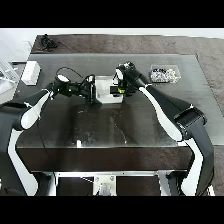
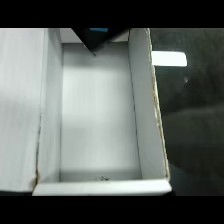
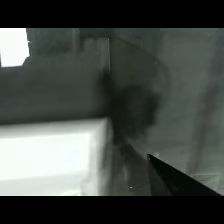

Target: Fold the box and place the chain.

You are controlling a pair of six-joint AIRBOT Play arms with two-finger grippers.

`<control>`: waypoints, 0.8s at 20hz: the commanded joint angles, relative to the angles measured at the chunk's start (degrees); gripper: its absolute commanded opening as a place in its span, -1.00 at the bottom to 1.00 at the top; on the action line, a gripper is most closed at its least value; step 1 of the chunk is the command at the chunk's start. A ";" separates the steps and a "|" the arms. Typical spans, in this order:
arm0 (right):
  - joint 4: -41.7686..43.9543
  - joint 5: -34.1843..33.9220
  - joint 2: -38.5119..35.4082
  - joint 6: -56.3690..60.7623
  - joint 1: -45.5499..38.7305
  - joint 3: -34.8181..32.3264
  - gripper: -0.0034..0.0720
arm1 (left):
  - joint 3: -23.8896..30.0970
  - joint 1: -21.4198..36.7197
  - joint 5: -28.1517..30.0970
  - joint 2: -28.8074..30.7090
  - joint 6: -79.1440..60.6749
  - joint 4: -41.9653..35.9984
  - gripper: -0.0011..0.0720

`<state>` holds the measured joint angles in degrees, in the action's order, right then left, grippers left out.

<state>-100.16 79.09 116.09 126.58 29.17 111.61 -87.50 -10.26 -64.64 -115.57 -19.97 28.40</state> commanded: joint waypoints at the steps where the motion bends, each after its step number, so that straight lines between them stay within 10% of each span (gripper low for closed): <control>1: 2.23 0.28 0.00 -1.29 0.09 0.76 0.51 | -0.02 -0.07 0.59 0.00 0.00 -0.44 0.48; 16: 2.14 1.18 1.09 -1.29 0.00 0.70 -0.04 | 0.00 -0.07 0.59 0.00 0.00 -0.42 0.48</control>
<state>-97.17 79.70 117.01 125.34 29.15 112.31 -87.50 -10.35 -64.07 -115.52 -19.99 27.99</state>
